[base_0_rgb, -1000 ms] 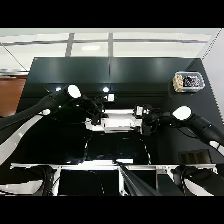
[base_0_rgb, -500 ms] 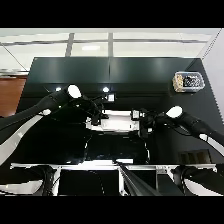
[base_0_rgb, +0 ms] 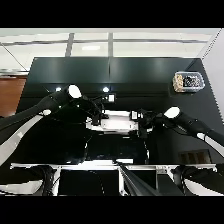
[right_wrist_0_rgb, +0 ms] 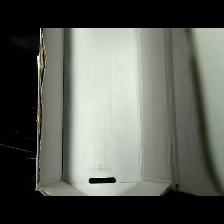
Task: Fold the box and place the chain.
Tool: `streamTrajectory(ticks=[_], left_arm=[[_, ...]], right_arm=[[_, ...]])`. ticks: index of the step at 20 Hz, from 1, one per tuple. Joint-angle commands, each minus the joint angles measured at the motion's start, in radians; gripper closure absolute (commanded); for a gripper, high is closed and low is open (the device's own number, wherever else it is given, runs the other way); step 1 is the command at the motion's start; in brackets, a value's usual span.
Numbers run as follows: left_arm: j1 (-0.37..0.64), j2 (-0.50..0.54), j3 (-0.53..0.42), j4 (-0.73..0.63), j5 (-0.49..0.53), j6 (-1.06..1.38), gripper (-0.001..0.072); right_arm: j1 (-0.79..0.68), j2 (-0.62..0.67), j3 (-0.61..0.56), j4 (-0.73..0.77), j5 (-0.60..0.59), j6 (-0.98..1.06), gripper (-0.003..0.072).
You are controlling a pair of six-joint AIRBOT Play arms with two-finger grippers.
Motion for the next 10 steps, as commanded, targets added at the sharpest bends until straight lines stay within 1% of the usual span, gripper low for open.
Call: streamTrajectory(ticks=[1,10], left_arm=[[-0.001,0.0,0.0,0.0,-0.008,0.0,0.0681],[-0.001,0.0,0.0,0.0,-0.023,0.0,0.0681]], right_arm=[[0.007,-0.004,0.002,-0.043,-0.016,0.047,0.008],[0.007,-0.005,0.003,-0.051,-0.025,0.065,0.0081]])
